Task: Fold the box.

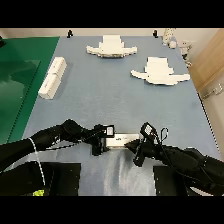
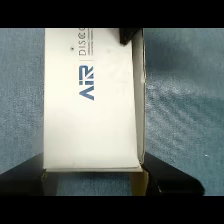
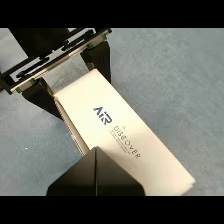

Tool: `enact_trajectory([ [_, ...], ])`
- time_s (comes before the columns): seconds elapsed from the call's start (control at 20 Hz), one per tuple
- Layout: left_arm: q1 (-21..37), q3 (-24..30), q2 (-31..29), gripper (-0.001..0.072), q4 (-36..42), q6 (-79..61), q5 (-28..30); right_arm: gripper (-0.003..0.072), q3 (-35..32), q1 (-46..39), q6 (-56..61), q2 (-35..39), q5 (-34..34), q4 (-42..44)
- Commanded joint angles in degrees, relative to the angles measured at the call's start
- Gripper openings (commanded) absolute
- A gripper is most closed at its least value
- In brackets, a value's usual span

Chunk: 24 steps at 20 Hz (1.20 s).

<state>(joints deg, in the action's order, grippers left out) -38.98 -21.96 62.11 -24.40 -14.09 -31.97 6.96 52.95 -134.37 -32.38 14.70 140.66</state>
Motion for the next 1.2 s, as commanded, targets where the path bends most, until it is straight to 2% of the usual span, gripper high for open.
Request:
enact_trajectory([
  [0.0,0.04,-0.07,0.02,0.0462,-0.04,-0.02,0.04,0.0005,0.22,-0.09,-0.02,3.58,-5.07,-1.01],
  [0.1,0.04,-0.07,0.02,0.0462,-0.04,-0.02,0.04,0.0006,0.35,-1.03,-0.02,3.87,-7.30,-3.74],
  [0.3,0.04,-0.07,0.02,0.0462,-0.04,-0.02,0.07,0.0005,3.04,-5.84,-0.02,2.29,-5.81,-9.55],
  [0.45,0.04,-0.07,0.00,0.0462,-0.04,-0.02,0.04,0.0005,9.97,-12.59,0.11,-2.05,3.45,-16.15],
  [0.55,0.04,-0.07,0.02,0.0462,-0.04,-0.02,0.04,0.0005,16.68,-18.03,5.57,-7.30,9.57,-22.34],
  [0.7,0.04,-0.07,0.02,0.0462,-0.04,-0.02,0.04,0.0005,28.15,-25.00,23.65,-17.16,20.39,-35.58],
  [0.8,0.04,-0.07,0.02,0.0462,-0.02,-0.02,0.04,0.0005,35.82,-28.55,41.09,-24.20,31.39,-44.74],
  [0.95,0.04,-0.07,0.00,0.0462,-0.04,-0.02,0.07,0.0005,43.69,-31.43,53.77,-32.26,45.64,-51.47],
  [1.05,0.04,-0.07,0.02,0.0462,-0.02,-0.02,0.28,0.0007,45.77,-31.95,58.07,-35.01,49.07,-51.82],
  [1.15,0.04,-0.17,-0.02,0.0462,0.00,0.07,0.44,0.0007,45.99,-31.89,60.04,-35.78,48.57,-51.65],
])
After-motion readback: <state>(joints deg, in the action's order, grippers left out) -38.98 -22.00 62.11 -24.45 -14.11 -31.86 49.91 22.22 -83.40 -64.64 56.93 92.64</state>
